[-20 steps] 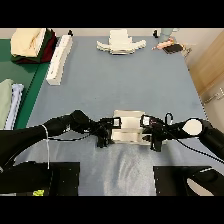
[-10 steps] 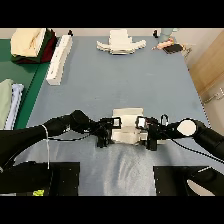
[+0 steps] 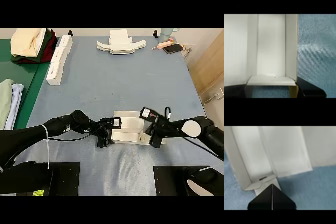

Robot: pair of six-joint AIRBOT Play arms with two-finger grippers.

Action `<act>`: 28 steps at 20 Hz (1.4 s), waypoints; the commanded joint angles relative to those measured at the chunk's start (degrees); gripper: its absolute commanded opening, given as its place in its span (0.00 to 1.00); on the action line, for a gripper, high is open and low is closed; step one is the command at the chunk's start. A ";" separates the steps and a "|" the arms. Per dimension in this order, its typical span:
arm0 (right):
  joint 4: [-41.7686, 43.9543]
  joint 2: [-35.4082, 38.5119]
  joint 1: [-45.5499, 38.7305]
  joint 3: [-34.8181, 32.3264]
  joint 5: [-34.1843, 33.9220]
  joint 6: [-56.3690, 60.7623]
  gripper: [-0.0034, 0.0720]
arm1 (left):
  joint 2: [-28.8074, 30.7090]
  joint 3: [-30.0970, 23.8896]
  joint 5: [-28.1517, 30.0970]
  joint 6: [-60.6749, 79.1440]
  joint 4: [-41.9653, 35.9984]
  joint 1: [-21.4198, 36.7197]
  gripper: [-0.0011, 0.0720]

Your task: Fold the box.

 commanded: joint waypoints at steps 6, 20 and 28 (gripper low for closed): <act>-32.98 2.91 -13.49 5.81 19.89 79.30 0.05 | 0.04 0.00 0.02 0.04 0.04 -0.02 0.65; 18.03 -8.87 -29.57 -2.19 14.84 42.32 0.04 | 0.04 -0.02 0.02 0.04 0.04 -0.02 0.65; 31.43 -8.87 -29.57 -2.16 15.67 30.27 0.18 | 0.04 0.00 0.02 0.04 0.04 -0.02 0.65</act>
